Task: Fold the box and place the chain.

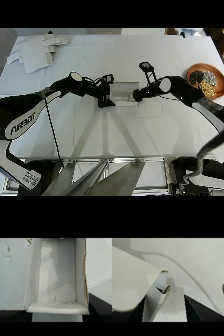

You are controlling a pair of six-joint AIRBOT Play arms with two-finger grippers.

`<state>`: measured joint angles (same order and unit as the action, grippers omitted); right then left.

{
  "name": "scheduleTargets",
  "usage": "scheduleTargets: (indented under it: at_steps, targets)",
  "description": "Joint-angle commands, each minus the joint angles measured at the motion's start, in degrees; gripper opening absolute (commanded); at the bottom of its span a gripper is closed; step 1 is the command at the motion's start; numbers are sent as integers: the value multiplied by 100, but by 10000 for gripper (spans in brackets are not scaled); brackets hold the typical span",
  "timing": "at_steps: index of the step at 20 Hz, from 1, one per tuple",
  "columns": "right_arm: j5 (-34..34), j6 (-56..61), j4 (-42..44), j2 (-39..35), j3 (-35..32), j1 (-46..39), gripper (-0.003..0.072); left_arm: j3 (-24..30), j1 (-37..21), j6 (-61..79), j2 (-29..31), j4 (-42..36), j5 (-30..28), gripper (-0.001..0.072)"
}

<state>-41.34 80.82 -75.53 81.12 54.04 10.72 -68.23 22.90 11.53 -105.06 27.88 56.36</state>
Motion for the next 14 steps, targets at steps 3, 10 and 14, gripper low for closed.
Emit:
scheduleTargets:
  at_steps: [3, 10, 14]
  targets:
    - [-411, 1764, -1333, -2, 50, 376, 450, 0, 0, -2, 0, 2, 0, 337]
    - [-516, 2741, -1711, -2, 404, 658, 478, 0, 0, -2, 0, 2, 0, 337]
    - [-625, 3139, -1665, 28, 820, 664, 478, 0, 0, -2, 0, 2, 0, 337]
